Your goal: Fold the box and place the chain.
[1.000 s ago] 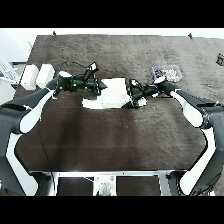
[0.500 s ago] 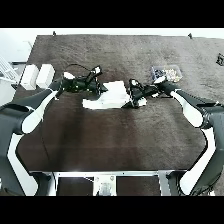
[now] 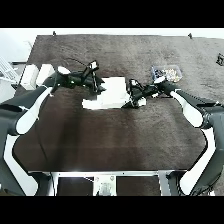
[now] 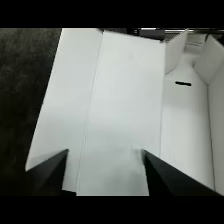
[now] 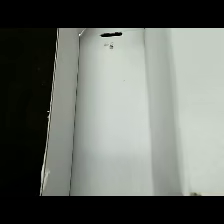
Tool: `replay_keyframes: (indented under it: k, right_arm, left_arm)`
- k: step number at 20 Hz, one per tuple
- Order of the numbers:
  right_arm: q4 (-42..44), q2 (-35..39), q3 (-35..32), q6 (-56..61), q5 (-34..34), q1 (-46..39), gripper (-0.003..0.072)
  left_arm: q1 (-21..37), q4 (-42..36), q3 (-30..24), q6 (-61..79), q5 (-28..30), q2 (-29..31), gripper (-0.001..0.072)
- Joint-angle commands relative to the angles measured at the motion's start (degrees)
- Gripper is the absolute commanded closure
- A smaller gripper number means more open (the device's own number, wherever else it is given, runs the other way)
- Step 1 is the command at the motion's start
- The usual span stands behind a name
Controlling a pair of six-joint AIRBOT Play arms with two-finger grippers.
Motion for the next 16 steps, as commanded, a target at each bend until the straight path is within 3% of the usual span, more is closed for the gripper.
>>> replay_keyframes:
  k: [1,3,5,6,7,10,16]
  right_arm:
    - [0.0,0.0,0.0,0.1,0.0,0.0,0.0094]
    - [0.0,0.0,0.0,0.1,0.0,0.0,0.0093]
    - [0.0,0.0,0.0,0.1,0.0,0.0,0.0094]
    - [0.0,0.0,0.0,0.1,0.0,0.0,0.0093]
    - [0.0,0.0,0.0,0.1,0.0,0.0,0.0094]
    - [0.0,0.0,0.0,0.1,0.0,0.0,0.0094]
    - [0.0,0.0,0.0,0.1,0.0,0.0,0.0094]
  left_arm:
    - [2.8,-0.3,3.2,0.0,-13.1,0.7,0.0167]
    - [4.2,0.2,4.2,0.0,-20.3,0.7,0.0166]
    - [4.7,4.2,4.3,-1.9,-23.3,0.7,0.0164]
    - [4.7,8.3,4.3,-3.6,-23.3,0.7,0.0045]
    - [4.7,12.8,4.3,-6.1,-23.1,0.7,0.0020]
    - [4.7,18.9,4.3,-10.6,-22.7,0.7,0.0020]
    - [4.2,20.3,2.1,-12.1,-15.4,0.4,0.0009]
